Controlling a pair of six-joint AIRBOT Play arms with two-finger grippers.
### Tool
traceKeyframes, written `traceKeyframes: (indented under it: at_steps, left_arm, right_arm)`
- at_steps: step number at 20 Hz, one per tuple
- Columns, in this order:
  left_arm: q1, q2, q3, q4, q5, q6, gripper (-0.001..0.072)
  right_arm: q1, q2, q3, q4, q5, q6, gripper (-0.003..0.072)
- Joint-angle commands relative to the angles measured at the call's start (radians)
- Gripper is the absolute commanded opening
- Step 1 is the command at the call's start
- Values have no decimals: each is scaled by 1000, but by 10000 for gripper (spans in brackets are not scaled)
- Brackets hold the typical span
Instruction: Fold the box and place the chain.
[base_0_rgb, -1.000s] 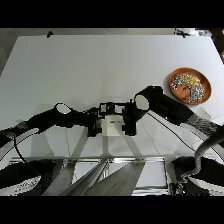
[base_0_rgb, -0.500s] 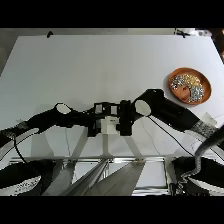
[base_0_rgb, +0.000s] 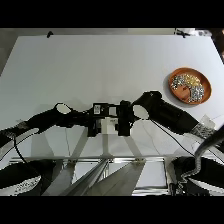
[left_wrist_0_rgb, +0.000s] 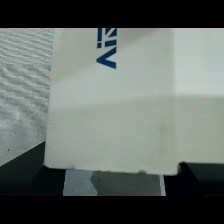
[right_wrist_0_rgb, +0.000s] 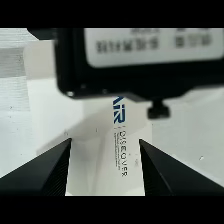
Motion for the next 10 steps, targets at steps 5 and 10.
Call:
traceKeyframes:
  at_steps: [5,10]
  left_arm:
    - [0,0,0,0,0,1,143]
    - [0,0,0,0,0,1,143]
  right_arm:
    - [1,0,-2,3,32,27,439]
    - [1,0,-10,24,31,24,433]
